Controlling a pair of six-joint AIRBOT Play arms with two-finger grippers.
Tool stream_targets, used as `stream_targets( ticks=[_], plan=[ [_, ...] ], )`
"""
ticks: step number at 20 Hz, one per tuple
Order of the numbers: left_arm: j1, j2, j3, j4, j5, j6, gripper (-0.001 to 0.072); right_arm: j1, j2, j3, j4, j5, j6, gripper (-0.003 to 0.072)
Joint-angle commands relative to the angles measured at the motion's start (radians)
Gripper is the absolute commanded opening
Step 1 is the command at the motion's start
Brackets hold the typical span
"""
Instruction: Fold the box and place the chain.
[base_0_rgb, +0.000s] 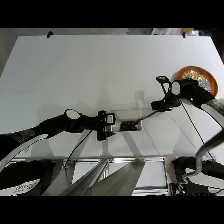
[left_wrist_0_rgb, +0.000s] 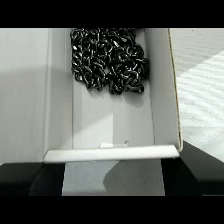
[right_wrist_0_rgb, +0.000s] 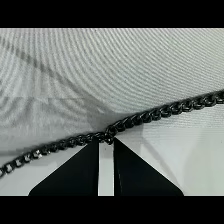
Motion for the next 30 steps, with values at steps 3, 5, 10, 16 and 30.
stream_targets(
  ticks=[3,5,10,16,30],
  plan=[
    [0.000,0.000,0.000,0.000,0.000,0.000,0.0170,0.007,0.065,-0.001,0.008,0.093,-0.078,0.0022],
    [0.000,0.000,0.000,0.000,0.000,0.000,0.0170,0.031,0.125,-0.001,0.048,0.103,-0.089,0.0022],
    [0.000,0.000,0.000,0.000,0.000,0.000,0.0170,0.186,0.310,-0.001,0.223,0.152,-0.131,0.0022],
    [0.000,0.000,0.000,0.000,0.000,0.000,0.0170,0.435,0.434,-0.001,0.373,0.107,-0.132,0.0022],
    [0.000,0.000,0.000,0.000,0.000,0.000,0.0170,0.577,0.435,-0.001,0.392,-0.085,-0.084,0.0029]
  ],
)
